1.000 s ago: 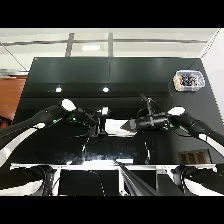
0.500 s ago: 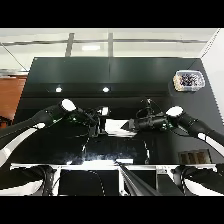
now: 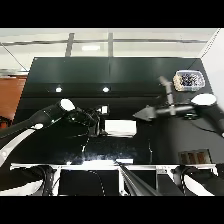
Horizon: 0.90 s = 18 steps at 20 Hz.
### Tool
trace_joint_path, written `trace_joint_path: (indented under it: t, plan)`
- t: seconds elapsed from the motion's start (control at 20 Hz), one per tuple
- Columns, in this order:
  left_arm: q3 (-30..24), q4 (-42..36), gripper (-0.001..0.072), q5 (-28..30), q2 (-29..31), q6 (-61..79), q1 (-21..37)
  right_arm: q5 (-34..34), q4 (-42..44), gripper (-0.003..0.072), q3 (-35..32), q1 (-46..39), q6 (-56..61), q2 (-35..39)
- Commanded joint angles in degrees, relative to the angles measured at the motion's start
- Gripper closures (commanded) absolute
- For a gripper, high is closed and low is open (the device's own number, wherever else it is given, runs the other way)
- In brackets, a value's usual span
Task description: Fold the box and place the chain.
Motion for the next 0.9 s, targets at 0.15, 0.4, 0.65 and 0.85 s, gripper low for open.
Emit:
trace_joint_path:
  t: [0.15, 0.4, 0.65, 0.85]
  plan:
    - [0.24, 13.22, -0.0005, -2.95, 9.66, -14.62, 0.0, 8.04, -18.69, 0.0672, 0.96, -18.73, 6.36, 12.7]
    - [4.11, 7.48, 0.0001, 1.68, 9.75, -14.12, -4.5, -0.17, -18.03, 0.0672, -1.44, -19.37, 9.05, 12.7]
    - [12.68, 7.5, 0.0001, 3.02, -0.72, -20.24, -11.5, -2.38, -18.05, 0.0672, -4.17, -19.39, 9.2, 12.7]
    - [15.21, 7.15, 0.0001, 2.64, -4.63, -23.52, -11.87, -2.4, -18.01, 0.0672, -4.37, -19.39, 9.18, 12.7]
